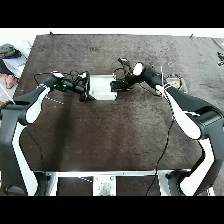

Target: Fold the box and place the chain.

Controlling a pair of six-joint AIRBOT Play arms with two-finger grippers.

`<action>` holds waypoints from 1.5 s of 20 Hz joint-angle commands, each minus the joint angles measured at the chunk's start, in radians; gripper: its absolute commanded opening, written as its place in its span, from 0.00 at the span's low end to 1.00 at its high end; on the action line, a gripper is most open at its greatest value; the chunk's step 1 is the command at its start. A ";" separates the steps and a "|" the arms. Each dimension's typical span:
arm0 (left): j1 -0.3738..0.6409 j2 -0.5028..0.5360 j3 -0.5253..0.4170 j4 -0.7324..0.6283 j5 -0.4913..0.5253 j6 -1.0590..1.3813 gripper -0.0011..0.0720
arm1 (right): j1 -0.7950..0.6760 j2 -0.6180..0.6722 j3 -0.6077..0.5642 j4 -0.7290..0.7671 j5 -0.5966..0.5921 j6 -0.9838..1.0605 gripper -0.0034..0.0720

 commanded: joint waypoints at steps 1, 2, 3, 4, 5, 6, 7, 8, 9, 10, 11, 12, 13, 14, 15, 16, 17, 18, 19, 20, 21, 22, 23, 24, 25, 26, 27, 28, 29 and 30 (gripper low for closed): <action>0.000 -0.001 0.000 0.000 0.000 0.001 0.50 | 0.020 -0.046 0.084 -0.035 0.081 0.036 0.62; 0.000 -0.001 0.000 0.000 0.000 0.001 0.50 | 0.030 -0.058 0.109 -0.064 0.113 0.069 0.62; 0.000 -0.001 0.000 0.000 0.000 0.001 0.50 | 0.040 -0.063 0.130 -0.113 0.147 0.123 0.62; 0.000 -0.001 0.000 0.000 0.000 0.001 0.50 | 0.048 -0.063 0.139 -0.159 0.160 0.182 0.62; 0.000 -0.001 0.000 0.000 0.000 0.001 0.50 | 0.053 -0.063 0.146 -0.194 0.164 0.235 0.62; 0.000 -0.001 0.000 0.000 -0.001 0.001 0.50 | 0.055 -0.063 0.146 -0.208 0.167 0.268 0.62; 0.000 -0.001 0.000 0.000 -0.001 0.000 0.50 | 0.057 -0.064 0.146 -0.206 0.169 0.294 0.62; 0.000 -0.001 0.000 0.000 0.000 0.001 0.50 | 0.063 -0.064 0.146 -0.211 0.167 0.306 0.62; 0.000 -0.001 0.000 0.000 0.000 0.001 0.50 | 0.070 -0.064 0.146 -0.220 0.159 0.322 0.54; 0.000 -0.001 0.000 0.000 0.000 0.001 0.50 | 0.077 -0.064 0.146 -0.229 0.157 0.322 0.54; 0.000 -0.001 0.000 0.000 0.000 0.001 0.50 | 0.081 -0.065 0.146 -0.245 0.157 0.341 0.54; 0.000 -0.001 0.000 0.000 0.000 0.001 0.50 | 0.084 -0.066 0.146 -0.259 0.158 0.348 0.54; 0.000 -0.001 0.000 0.000 -0.001 0.001 0.50 | 0.088 -0.066 0.146 -0.264 0.161 0.354 0.54; 0.000 -0.001 0.000 0.000 0.000 0.001 0.50 | 0.090 -0.066 0.146 -0.274 0.165 0.356 0.54; 0.000 -0.001 0.000 0.000 0.000 0.001 0.50 | 0.091 -0.066 0.147 -0.278 0.167 0.356 0.54; 0.000 -0.001 0.000 0.000 0.000 0.001 0.50 | 0.091 -0.066 0.147 -0.278 0.169 0.359 0.54; 0.000 -0.001 0.000 0.000 0.000 0.001 0.50 | 0.092 -0.066 0.149 -0.278 0.168 0.369 0.54; 0.000 -0.001 0.000 0.000 0.000 0.001 0.50 | 0.092 -0.072 0.163 -0.278 0.175 0.370 0.54; 0.000 0.000 0.000 0.000 -0.001 0.000 0.50 | 0.092 -0.085 0.190 -0.278 0.190 0.370 0.54; 0.000 -0.001 0.000 0.000 -0.001 0.000 0.50 | 0.095 -0.104 0.225 -0.285 0.215 0.370 0.54; 0.000 -0.001 0.000 0.000 -0.001 0.000 0.50 | 0.100 -0.130 0.271 -0.295 0.256 0.370 0.54; 0.000 -0.001 0.000 0.000 -0.001 0.000 0.50 | 0.108 -0.154 0.312 -0.312 0.294 0.370 0.54; 0.000 -0.001 0.000 0.000 -0.001 0.000 0.50 | 0.118 -0.174 0.339 -0.338 0.324 0.370 0.54; 0.000 -0.001 0.000 0.000 -0.001 0.000 0.50 | 0.126 -0.179 0.341 -0.355 0.332 0.374 0.54; 0.000 -0.001 0.000 0.000 -0.001 0.000 0.50 | 0.133 -0.179 0.340 -0.356 0.330 0.374 0.54; 0.000 -0.001 0.000 0.000 -0.001 0.000 0.50 | 0.137 -0.179 0.340 -0.360 0.324 0.375 0.54; 0.000 -0.001 0.000 0.000 -0.001 0.000 0.50 | 0.139 -0.179 0.340 -0.366 0.320 0.386 0.54; 0.000 -0.001 0.000 0.000 -0.001 0.000 0.50 | 0.140 -0.180 0.340 -0.372 0.319 0.401 0.54; 0.000 -0.001 0.000 0.000 -0.001 0.000 0.50 | 0.140 -0.180 0.340 -0.378 0.310 0.413 0.54; 0.000 -0.001 0.000 0.000 -0.001 0.000 0.50 | 0.140 -0.180 0.340 -0.382 0.299 0.425 0.54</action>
